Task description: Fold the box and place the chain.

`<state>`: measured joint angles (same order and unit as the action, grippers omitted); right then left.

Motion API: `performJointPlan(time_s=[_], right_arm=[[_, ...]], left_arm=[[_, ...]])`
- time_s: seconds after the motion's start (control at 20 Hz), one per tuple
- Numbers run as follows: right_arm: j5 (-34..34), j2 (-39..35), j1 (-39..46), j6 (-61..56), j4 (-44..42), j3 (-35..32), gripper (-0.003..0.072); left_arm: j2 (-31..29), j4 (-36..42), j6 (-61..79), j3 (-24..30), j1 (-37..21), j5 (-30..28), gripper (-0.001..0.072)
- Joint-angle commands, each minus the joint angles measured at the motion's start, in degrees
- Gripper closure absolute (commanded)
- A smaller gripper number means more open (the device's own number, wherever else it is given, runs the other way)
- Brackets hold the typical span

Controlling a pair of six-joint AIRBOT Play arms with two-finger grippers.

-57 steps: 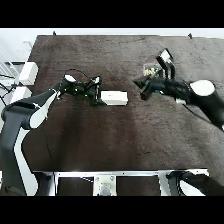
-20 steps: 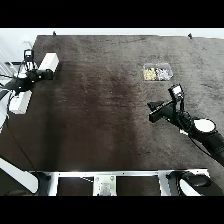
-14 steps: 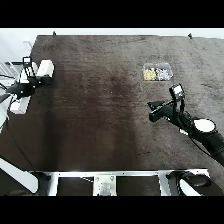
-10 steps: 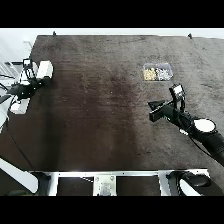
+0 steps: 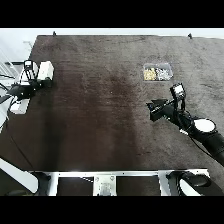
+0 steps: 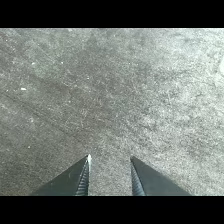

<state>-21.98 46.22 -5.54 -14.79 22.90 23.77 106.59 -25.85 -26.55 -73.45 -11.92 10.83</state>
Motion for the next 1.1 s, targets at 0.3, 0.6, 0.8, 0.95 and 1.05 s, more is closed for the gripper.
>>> performJointPlan(time_s=[0.3, 0.6, 0.8, 0.95, 1.05], right_arm=[[0.15, 0.04, 0.02, 0.00, 0.04, -0.02, 0.0251], [0.11, 0.04, 0.02, 0.00, 0.04, -0.02, 0.0177], [0.11, 0.02, 0.02, 0.00, 0.04, -0.02, 0.0173], [0.11, 0.02, 0.02, -0.02, 0.02, 0.00, 0.0174], [0.11, 0.02, 0.00, -0.02, 0.00, 0.02, 0.0191]], left_arm=[[-2.95, -3.52, -0.02, 0.02, 0.02, 4.37, -0.0009], [-3.45, -4.02, -0.59, 0.02, 0.04, 5.33, -0.0011], [-6.67, -5.20, -0.46, 0.00, -0.57, 4.44, -0.0011], [-9.86, -5.20, -0.50, 0.02, -1.46, 5.09, -0.0011], [-11.89, -5.01, -0.46, 0.00, -1.46, 5.66, 0.0033]])
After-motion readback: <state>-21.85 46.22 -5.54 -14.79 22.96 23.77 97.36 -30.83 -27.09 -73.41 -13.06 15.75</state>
